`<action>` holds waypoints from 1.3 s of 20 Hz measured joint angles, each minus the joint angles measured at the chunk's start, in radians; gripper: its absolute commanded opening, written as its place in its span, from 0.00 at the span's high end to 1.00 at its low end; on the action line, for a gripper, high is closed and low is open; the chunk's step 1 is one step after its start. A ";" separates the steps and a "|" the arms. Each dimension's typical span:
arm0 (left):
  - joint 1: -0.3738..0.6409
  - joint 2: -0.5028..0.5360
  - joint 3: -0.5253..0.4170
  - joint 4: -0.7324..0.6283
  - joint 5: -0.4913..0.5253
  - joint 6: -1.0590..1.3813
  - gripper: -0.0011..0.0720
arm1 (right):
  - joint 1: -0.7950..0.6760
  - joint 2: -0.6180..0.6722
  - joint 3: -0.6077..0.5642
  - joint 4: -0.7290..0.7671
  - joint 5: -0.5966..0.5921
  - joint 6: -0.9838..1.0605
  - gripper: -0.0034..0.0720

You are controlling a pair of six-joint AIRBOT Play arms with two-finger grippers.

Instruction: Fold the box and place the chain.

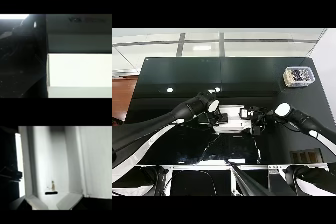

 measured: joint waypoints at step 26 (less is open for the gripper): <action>0.000 0.000 0.000 -0.018 0.007 0.029 0.94 | 0.013 -0.020 -0.005 0.205 0.023 0.077 0.64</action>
